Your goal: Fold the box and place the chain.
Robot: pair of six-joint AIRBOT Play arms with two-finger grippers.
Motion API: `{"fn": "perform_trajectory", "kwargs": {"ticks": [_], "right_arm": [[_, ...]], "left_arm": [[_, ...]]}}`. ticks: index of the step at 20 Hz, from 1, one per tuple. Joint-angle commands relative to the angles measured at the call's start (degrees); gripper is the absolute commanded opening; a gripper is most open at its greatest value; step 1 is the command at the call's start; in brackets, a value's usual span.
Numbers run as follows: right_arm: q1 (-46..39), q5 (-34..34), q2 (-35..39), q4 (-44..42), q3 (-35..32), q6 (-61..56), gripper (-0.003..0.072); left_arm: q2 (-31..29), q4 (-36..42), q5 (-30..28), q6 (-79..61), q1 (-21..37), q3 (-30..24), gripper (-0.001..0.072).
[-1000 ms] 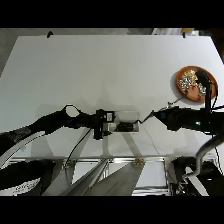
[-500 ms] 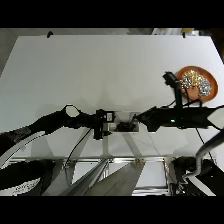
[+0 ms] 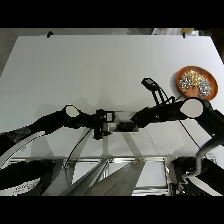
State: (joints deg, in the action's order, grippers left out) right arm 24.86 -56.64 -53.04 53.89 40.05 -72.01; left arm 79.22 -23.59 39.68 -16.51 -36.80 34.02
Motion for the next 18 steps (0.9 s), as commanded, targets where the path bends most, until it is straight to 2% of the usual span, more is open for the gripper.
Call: {"fn": "perform_trajectory", "kwargs": {"ticks": [1, 3, 4, 9, 10, 11, 12, 18], "right_arm": [[-4.33, -5.25, 0.37, 1.36, 5.77, 0.09, 0.0056], [-9.20, -6.67, 0.42, 4.66, 9.79, 0.11, 0.0016], [-11.63, -5.22, 0.42, 7.08, 10.45, 0.07, 0.0016], [-17.84, -2.08, -3.98, 24.96, 10.40, -7.89, 0.0018], [-17.84, -2.47, -5.88, 26.80, 10.32, -7.96, 0.0072], [-17.84, -2.47, -7.56, 27.41, 9.94, -8.50, 0.0279], [-17.84, -2.43, -9.35, 27.65, 9.49, -9.62, 0.0420], [-17.77, -1.73, -15.43, 30.58, 6.03, -15.89, 0.0404]], "left_arm": [[-0.02, 0.00, 0.00, 0.00, 0.00, -0.02, 0.0205], [-0.02, 0.00, 0.02, 0.00, 0.00, -0.02, 0.0205], [-0.02, 0.00, -0.02, 0.00, 0.00, -0.02, 0.0205], [-0.02, 0.00, 0.00, 0.00, 0.00, -0.02, 0.0205], [-0.02, 0.00, 0.00, 0.02, 0.00, -0.02, 0.0205], [-0.02, 0.00, 0.00, 0.00, 0.00, -0.02, 0.0205], [-0.02, 0.00, 0.00, 0.02, 0.00, -0.02, 0.0205], [-0.02, 0.00, 0.02, 0.00, 0.00, -0.02, 0.0205]]}}
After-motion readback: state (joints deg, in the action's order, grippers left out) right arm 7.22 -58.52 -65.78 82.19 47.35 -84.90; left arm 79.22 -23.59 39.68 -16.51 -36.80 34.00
